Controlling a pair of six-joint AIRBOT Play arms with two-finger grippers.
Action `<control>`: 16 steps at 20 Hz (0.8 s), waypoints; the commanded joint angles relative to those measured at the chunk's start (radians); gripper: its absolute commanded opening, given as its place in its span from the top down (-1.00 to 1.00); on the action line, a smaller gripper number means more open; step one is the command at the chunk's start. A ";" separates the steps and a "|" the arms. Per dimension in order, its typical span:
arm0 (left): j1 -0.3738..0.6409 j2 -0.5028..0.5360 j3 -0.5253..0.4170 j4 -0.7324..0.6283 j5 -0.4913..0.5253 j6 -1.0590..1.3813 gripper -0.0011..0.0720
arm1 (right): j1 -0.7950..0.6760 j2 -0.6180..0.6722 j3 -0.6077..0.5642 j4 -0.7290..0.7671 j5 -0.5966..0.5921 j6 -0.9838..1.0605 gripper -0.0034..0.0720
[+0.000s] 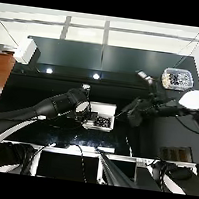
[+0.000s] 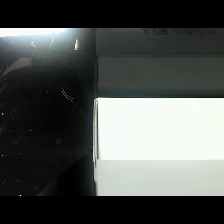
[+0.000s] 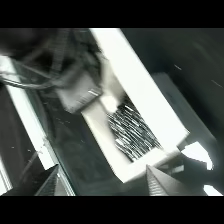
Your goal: Fold the box and place the chain.
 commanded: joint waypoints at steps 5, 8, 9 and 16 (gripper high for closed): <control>0.014 0.028 0.012 -0.010 -0.002 -0.002 -0.65 | -0.147 0.014 0.010 -0.197 0.174 0.148 -0.96; 0.019 0.099 0.016 -0.007 -0.013 0.061 -0.76 | -0.147 0.014 0.010 -0.196 0.146 0.148 -0.96; 0.021 0.136 0.016 -0.006 -0.034 0.111 -0.76 | -0.147 0.014 0.010 -0.196 0.122 0.148 -0.96; 0.152 0.489 0.001 -0.041 -0.189 0.459 -0.95 | -0.146 0.014 0.010 -0.172 -0.044 0.267 -0.96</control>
